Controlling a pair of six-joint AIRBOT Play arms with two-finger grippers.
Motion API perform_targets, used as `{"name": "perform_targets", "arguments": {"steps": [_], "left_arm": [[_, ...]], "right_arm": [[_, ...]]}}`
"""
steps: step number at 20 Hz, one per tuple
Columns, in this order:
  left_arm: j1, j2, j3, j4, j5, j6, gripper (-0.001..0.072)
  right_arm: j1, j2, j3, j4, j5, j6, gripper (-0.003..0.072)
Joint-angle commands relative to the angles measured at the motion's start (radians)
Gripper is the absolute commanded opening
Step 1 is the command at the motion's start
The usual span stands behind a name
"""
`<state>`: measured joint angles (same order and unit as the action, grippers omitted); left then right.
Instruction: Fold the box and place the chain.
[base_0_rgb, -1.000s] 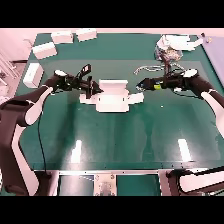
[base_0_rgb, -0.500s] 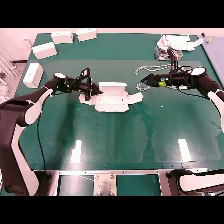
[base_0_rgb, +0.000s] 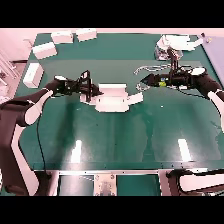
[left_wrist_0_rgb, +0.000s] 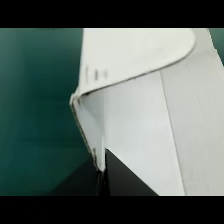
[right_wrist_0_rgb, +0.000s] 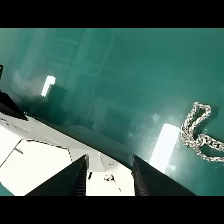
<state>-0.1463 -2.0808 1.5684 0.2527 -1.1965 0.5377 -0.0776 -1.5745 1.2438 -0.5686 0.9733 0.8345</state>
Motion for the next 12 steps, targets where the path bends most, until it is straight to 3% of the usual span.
{"name": "perform_targets", "arguments": {"steps": [1,6,9,12], "left_arm": [[0.001,0.0,-0.001,0.004,0.013,0.002,0.0021],[0.001,0.0,-0.001,0.006,0.058,0.002,0.0021],[0.001,0.0,-0.001,0.006,0.063,-0.007,0.0021],[0.001,0.0,-0.001,0.006,0.062,-0.009,0.0021]], "right_arm": [[-0.001,0.001,0.0,0.001,-0.001,-0.008,0.0346],[0.003,0.008,-0.005,0.012,0.038,-0.039,0.0346],[0.032,0.074,-0.075,0.019,0.035,-0.076,0.0346],[0.085,0.143,-0.171,0.019,0.029,-0.257,0.0349]]}}
